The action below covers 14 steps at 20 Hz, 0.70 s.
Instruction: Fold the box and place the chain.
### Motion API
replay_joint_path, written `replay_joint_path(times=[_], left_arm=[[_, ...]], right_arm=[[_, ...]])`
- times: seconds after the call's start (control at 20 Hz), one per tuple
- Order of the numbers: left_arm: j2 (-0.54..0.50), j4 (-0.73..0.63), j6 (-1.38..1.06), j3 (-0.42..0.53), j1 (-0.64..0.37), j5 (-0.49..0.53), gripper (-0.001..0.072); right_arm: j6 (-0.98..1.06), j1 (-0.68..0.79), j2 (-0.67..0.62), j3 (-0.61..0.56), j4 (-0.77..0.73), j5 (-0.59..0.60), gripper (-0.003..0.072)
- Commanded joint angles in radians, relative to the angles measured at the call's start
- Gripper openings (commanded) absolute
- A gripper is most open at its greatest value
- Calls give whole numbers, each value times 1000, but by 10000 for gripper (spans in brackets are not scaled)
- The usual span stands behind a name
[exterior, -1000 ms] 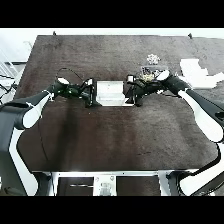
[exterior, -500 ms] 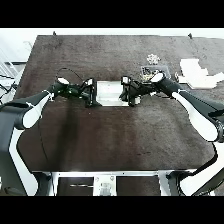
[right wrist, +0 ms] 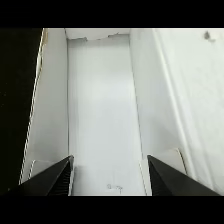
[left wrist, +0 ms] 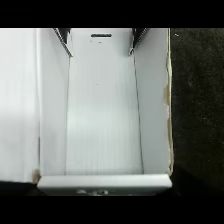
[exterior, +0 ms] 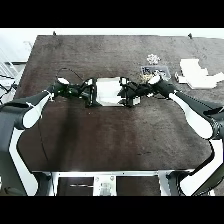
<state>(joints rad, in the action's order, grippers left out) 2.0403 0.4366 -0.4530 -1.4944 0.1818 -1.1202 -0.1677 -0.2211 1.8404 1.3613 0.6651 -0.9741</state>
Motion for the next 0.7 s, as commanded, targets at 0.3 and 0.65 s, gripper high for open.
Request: replay_joint_path(times=[0.3, 0.65], left_arm=[[-1, 0, 0, 0, 0, -6, 355], [-1, 1, 0, 0, 0, -5, 355]], right_arm=[[188, 42, -72, 0, 148, -76, 10], [626, 203, -269, 0, 165, -118, 8]])
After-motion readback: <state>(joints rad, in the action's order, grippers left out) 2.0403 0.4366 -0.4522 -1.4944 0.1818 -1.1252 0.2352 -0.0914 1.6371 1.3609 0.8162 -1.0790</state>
